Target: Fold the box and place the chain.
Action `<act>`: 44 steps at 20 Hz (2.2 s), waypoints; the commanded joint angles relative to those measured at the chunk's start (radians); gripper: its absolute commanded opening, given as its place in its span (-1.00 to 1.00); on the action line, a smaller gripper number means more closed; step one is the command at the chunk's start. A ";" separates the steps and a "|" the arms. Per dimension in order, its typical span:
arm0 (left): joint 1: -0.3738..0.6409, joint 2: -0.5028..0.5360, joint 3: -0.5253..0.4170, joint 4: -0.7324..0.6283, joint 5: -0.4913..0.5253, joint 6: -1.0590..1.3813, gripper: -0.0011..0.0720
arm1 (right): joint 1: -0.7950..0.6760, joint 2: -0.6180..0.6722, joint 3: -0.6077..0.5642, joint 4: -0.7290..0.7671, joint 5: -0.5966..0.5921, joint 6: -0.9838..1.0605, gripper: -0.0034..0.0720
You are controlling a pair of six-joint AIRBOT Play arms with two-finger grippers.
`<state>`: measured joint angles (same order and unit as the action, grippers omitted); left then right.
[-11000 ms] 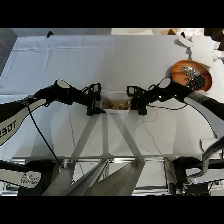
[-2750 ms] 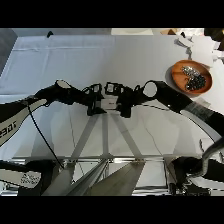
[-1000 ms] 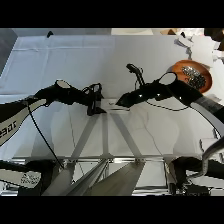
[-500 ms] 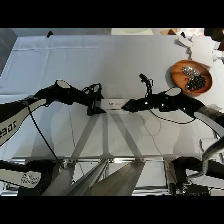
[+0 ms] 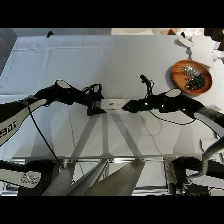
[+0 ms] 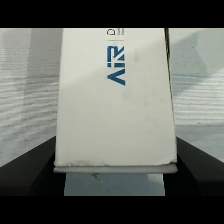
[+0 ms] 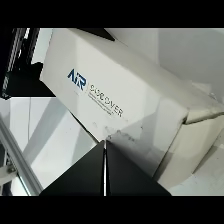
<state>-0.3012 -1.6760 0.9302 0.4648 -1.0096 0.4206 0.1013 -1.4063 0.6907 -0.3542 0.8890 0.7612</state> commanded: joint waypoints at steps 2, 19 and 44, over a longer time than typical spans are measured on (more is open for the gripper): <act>0.000 0.000 0.000 0.000 0.000 -0.002 -0.08 | 0.000 0.009 0.076 -0.004 0.171 -0.003 -0.89; 0.000 0.000 0.000 0.000 0.000 -0.002 -0.08 | -0.386 0.352 0.424 -0.272 0.602 0.150 -0.89; 0.002 0.093 0.000 0.071 0.002 -0.359 -0.94 | -0.428 0.357 0.424 -1.011 0.034 0.571 -0.88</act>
<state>-0.3008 -1.6283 0.9295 0.4797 -0.9955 0.2661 -0.3256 -1.0504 1.1133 -1.3830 0.9302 1.3285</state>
